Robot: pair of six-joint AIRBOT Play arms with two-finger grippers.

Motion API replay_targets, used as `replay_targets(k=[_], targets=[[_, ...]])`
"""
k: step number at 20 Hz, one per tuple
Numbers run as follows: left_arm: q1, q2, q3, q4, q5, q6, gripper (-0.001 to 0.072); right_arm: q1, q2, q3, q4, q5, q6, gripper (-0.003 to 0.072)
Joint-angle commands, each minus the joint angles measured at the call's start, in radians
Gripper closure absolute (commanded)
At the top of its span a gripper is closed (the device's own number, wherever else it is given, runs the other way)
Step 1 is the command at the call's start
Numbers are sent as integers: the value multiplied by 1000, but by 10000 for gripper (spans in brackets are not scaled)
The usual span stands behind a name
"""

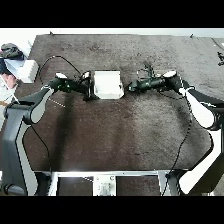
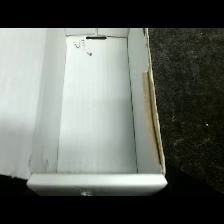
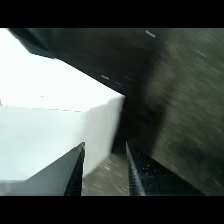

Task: Fold the box and place the chain.

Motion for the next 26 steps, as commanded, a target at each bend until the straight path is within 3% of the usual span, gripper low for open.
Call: replay_targets(k=[1,3,6,7,8,14,26], targets=[[0,0,0,0,0,0,366,4,-3,47,19,18,16,380],[0,0,0,0,0,0,366,19,-3,51,1,35,35,144],[0,0,0,0,0,0,366,51,-3,55,-39,51,61,163],[0,0,0,0,0,0,366,61,-3,62,-40,53,61,254],[0,0,0,0,0,0,366,71,-3,75,-48,54,63,279],[0,0,0,0,0,0,366,140,-3,204,-342,54,241,278],[0,0,0,0,0,0,367,254,-3,272,-582,5,410,276]])
